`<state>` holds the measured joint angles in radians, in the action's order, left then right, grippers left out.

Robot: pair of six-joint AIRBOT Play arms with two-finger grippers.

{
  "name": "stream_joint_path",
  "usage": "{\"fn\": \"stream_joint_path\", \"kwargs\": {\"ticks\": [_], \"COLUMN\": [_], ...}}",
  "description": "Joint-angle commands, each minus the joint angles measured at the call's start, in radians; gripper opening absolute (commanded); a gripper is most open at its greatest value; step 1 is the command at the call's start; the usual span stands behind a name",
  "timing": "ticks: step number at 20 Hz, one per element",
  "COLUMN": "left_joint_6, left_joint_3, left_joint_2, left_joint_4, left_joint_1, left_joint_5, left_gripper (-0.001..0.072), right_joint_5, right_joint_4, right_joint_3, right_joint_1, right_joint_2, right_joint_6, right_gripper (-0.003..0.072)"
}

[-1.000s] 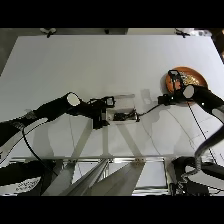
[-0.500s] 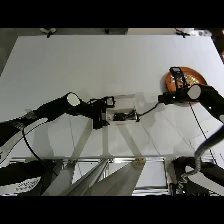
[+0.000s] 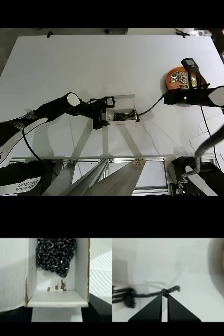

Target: Fold the box and place the chain.

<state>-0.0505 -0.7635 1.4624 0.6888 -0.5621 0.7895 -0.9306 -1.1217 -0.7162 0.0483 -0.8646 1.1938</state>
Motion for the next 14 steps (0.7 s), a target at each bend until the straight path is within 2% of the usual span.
{"fn": "stream_joint_path", "kwargs": {"ticks": [1,4,9,11,14], "left_joint_6": [0.000,0.000,0.000,0.000,0.000], "left_joint_3": [0.000,0.000,0.000,0.000,0.000], "left_joint_2": [0.000,0.000,0.000,0.000,0.000], "left_joint_4": [0.000,0.000,0.000,0.000,0.000], "left_joint_1": [0.000,0.000,0.000,0.000,0.000], "left_joint_5": [0.000,0.000,0.000,0.000,0.000], "left_gripper": [0.0392,0.0392,0.0392,0.0392,0.0392], "right_joint_5": [-0.143,-0.205,-0.227,-0.180,-0.044], "right_joint_4": [0.315,0.488,0.523,0.519,0.517], "right_joint_3": [-0.001,-0.001,0.000,0.000,0.000], "right_joint_1": [0.001,0.001,0.089,0.172,0.277], "right_joint_2": [0.069,0.071,0.068,0.056,0.008], "right_joint_6": [-0.164,-0.235,-0.253,-0.253,-0.253], "right_gripper": [0.0009,0.0009,0.0009,0.0009,0.0008]}}
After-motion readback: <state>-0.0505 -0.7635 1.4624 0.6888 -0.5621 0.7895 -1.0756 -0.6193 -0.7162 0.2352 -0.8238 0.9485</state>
